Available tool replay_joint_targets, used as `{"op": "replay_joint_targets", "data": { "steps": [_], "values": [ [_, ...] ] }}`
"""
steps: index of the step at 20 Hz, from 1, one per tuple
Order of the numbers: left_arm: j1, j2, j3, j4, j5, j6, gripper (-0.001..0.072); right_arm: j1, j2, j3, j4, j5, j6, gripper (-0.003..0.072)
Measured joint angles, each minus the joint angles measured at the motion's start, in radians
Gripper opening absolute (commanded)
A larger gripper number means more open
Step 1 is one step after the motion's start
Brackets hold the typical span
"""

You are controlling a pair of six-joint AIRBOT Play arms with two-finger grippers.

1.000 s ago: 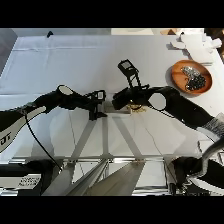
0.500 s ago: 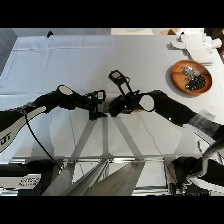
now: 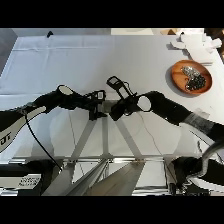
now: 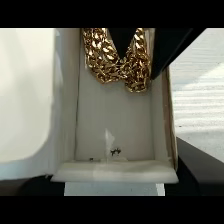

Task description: Fold the box and place the chain.

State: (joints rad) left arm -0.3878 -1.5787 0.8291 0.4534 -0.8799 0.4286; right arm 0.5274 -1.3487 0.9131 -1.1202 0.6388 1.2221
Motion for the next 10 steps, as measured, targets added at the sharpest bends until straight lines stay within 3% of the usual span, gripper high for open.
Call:
{"op": "replay_joint_targets", "data": {
  "steps": [7,10],
  "values": [
    [0.0,0.0,0.0,0.0,0.0,0.001,0.0275,0.0,0.142,0.0,-0.091,0.017,-0.001,0.036],
    [0.0,0.0,0.0,0.0,0.0,0.001,0.0275,0.0,0.238,0.0,-0.159,0.081,-0.019,0.036]
  ]
}}
